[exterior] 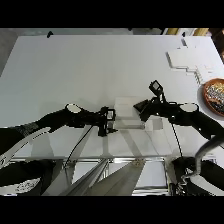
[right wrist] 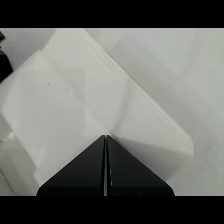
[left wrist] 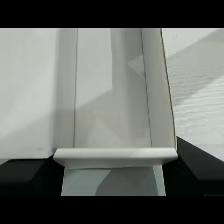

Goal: Fold the box and place the chain.

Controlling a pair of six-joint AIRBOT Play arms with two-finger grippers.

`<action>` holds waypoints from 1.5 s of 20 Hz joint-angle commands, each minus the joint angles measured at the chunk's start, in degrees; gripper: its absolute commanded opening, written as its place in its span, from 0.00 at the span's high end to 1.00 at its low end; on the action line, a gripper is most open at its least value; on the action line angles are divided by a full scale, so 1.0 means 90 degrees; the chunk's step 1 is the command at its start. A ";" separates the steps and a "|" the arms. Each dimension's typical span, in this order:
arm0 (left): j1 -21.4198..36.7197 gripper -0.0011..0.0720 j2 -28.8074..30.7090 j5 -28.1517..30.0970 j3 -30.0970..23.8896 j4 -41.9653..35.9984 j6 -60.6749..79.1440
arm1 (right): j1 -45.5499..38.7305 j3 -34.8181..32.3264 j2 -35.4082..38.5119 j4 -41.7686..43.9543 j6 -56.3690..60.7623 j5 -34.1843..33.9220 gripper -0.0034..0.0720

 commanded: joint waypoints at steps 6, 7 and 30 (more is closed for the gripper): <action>0.0000 0.95 0.0000 -0.0015 0.0005 -0.0007 -0.0002 | 0.0010 0.0243 0.2521 -0.4119 0.0379 0.2001 0.93; 0.0000 0.95 0.0000 -0.0017 0.0005 -0.0007 -0.0002 | 0.0010 0.0243 0.2696 -0.4512 0.0379 0.2346 0.93; 0.0000 0.95 0.0000 -0.0017 0.0005 -0.0007 -0.0002 | 0.0010 -0.0058 0.0835 -0.4537 -0.1064 0.1154 0.66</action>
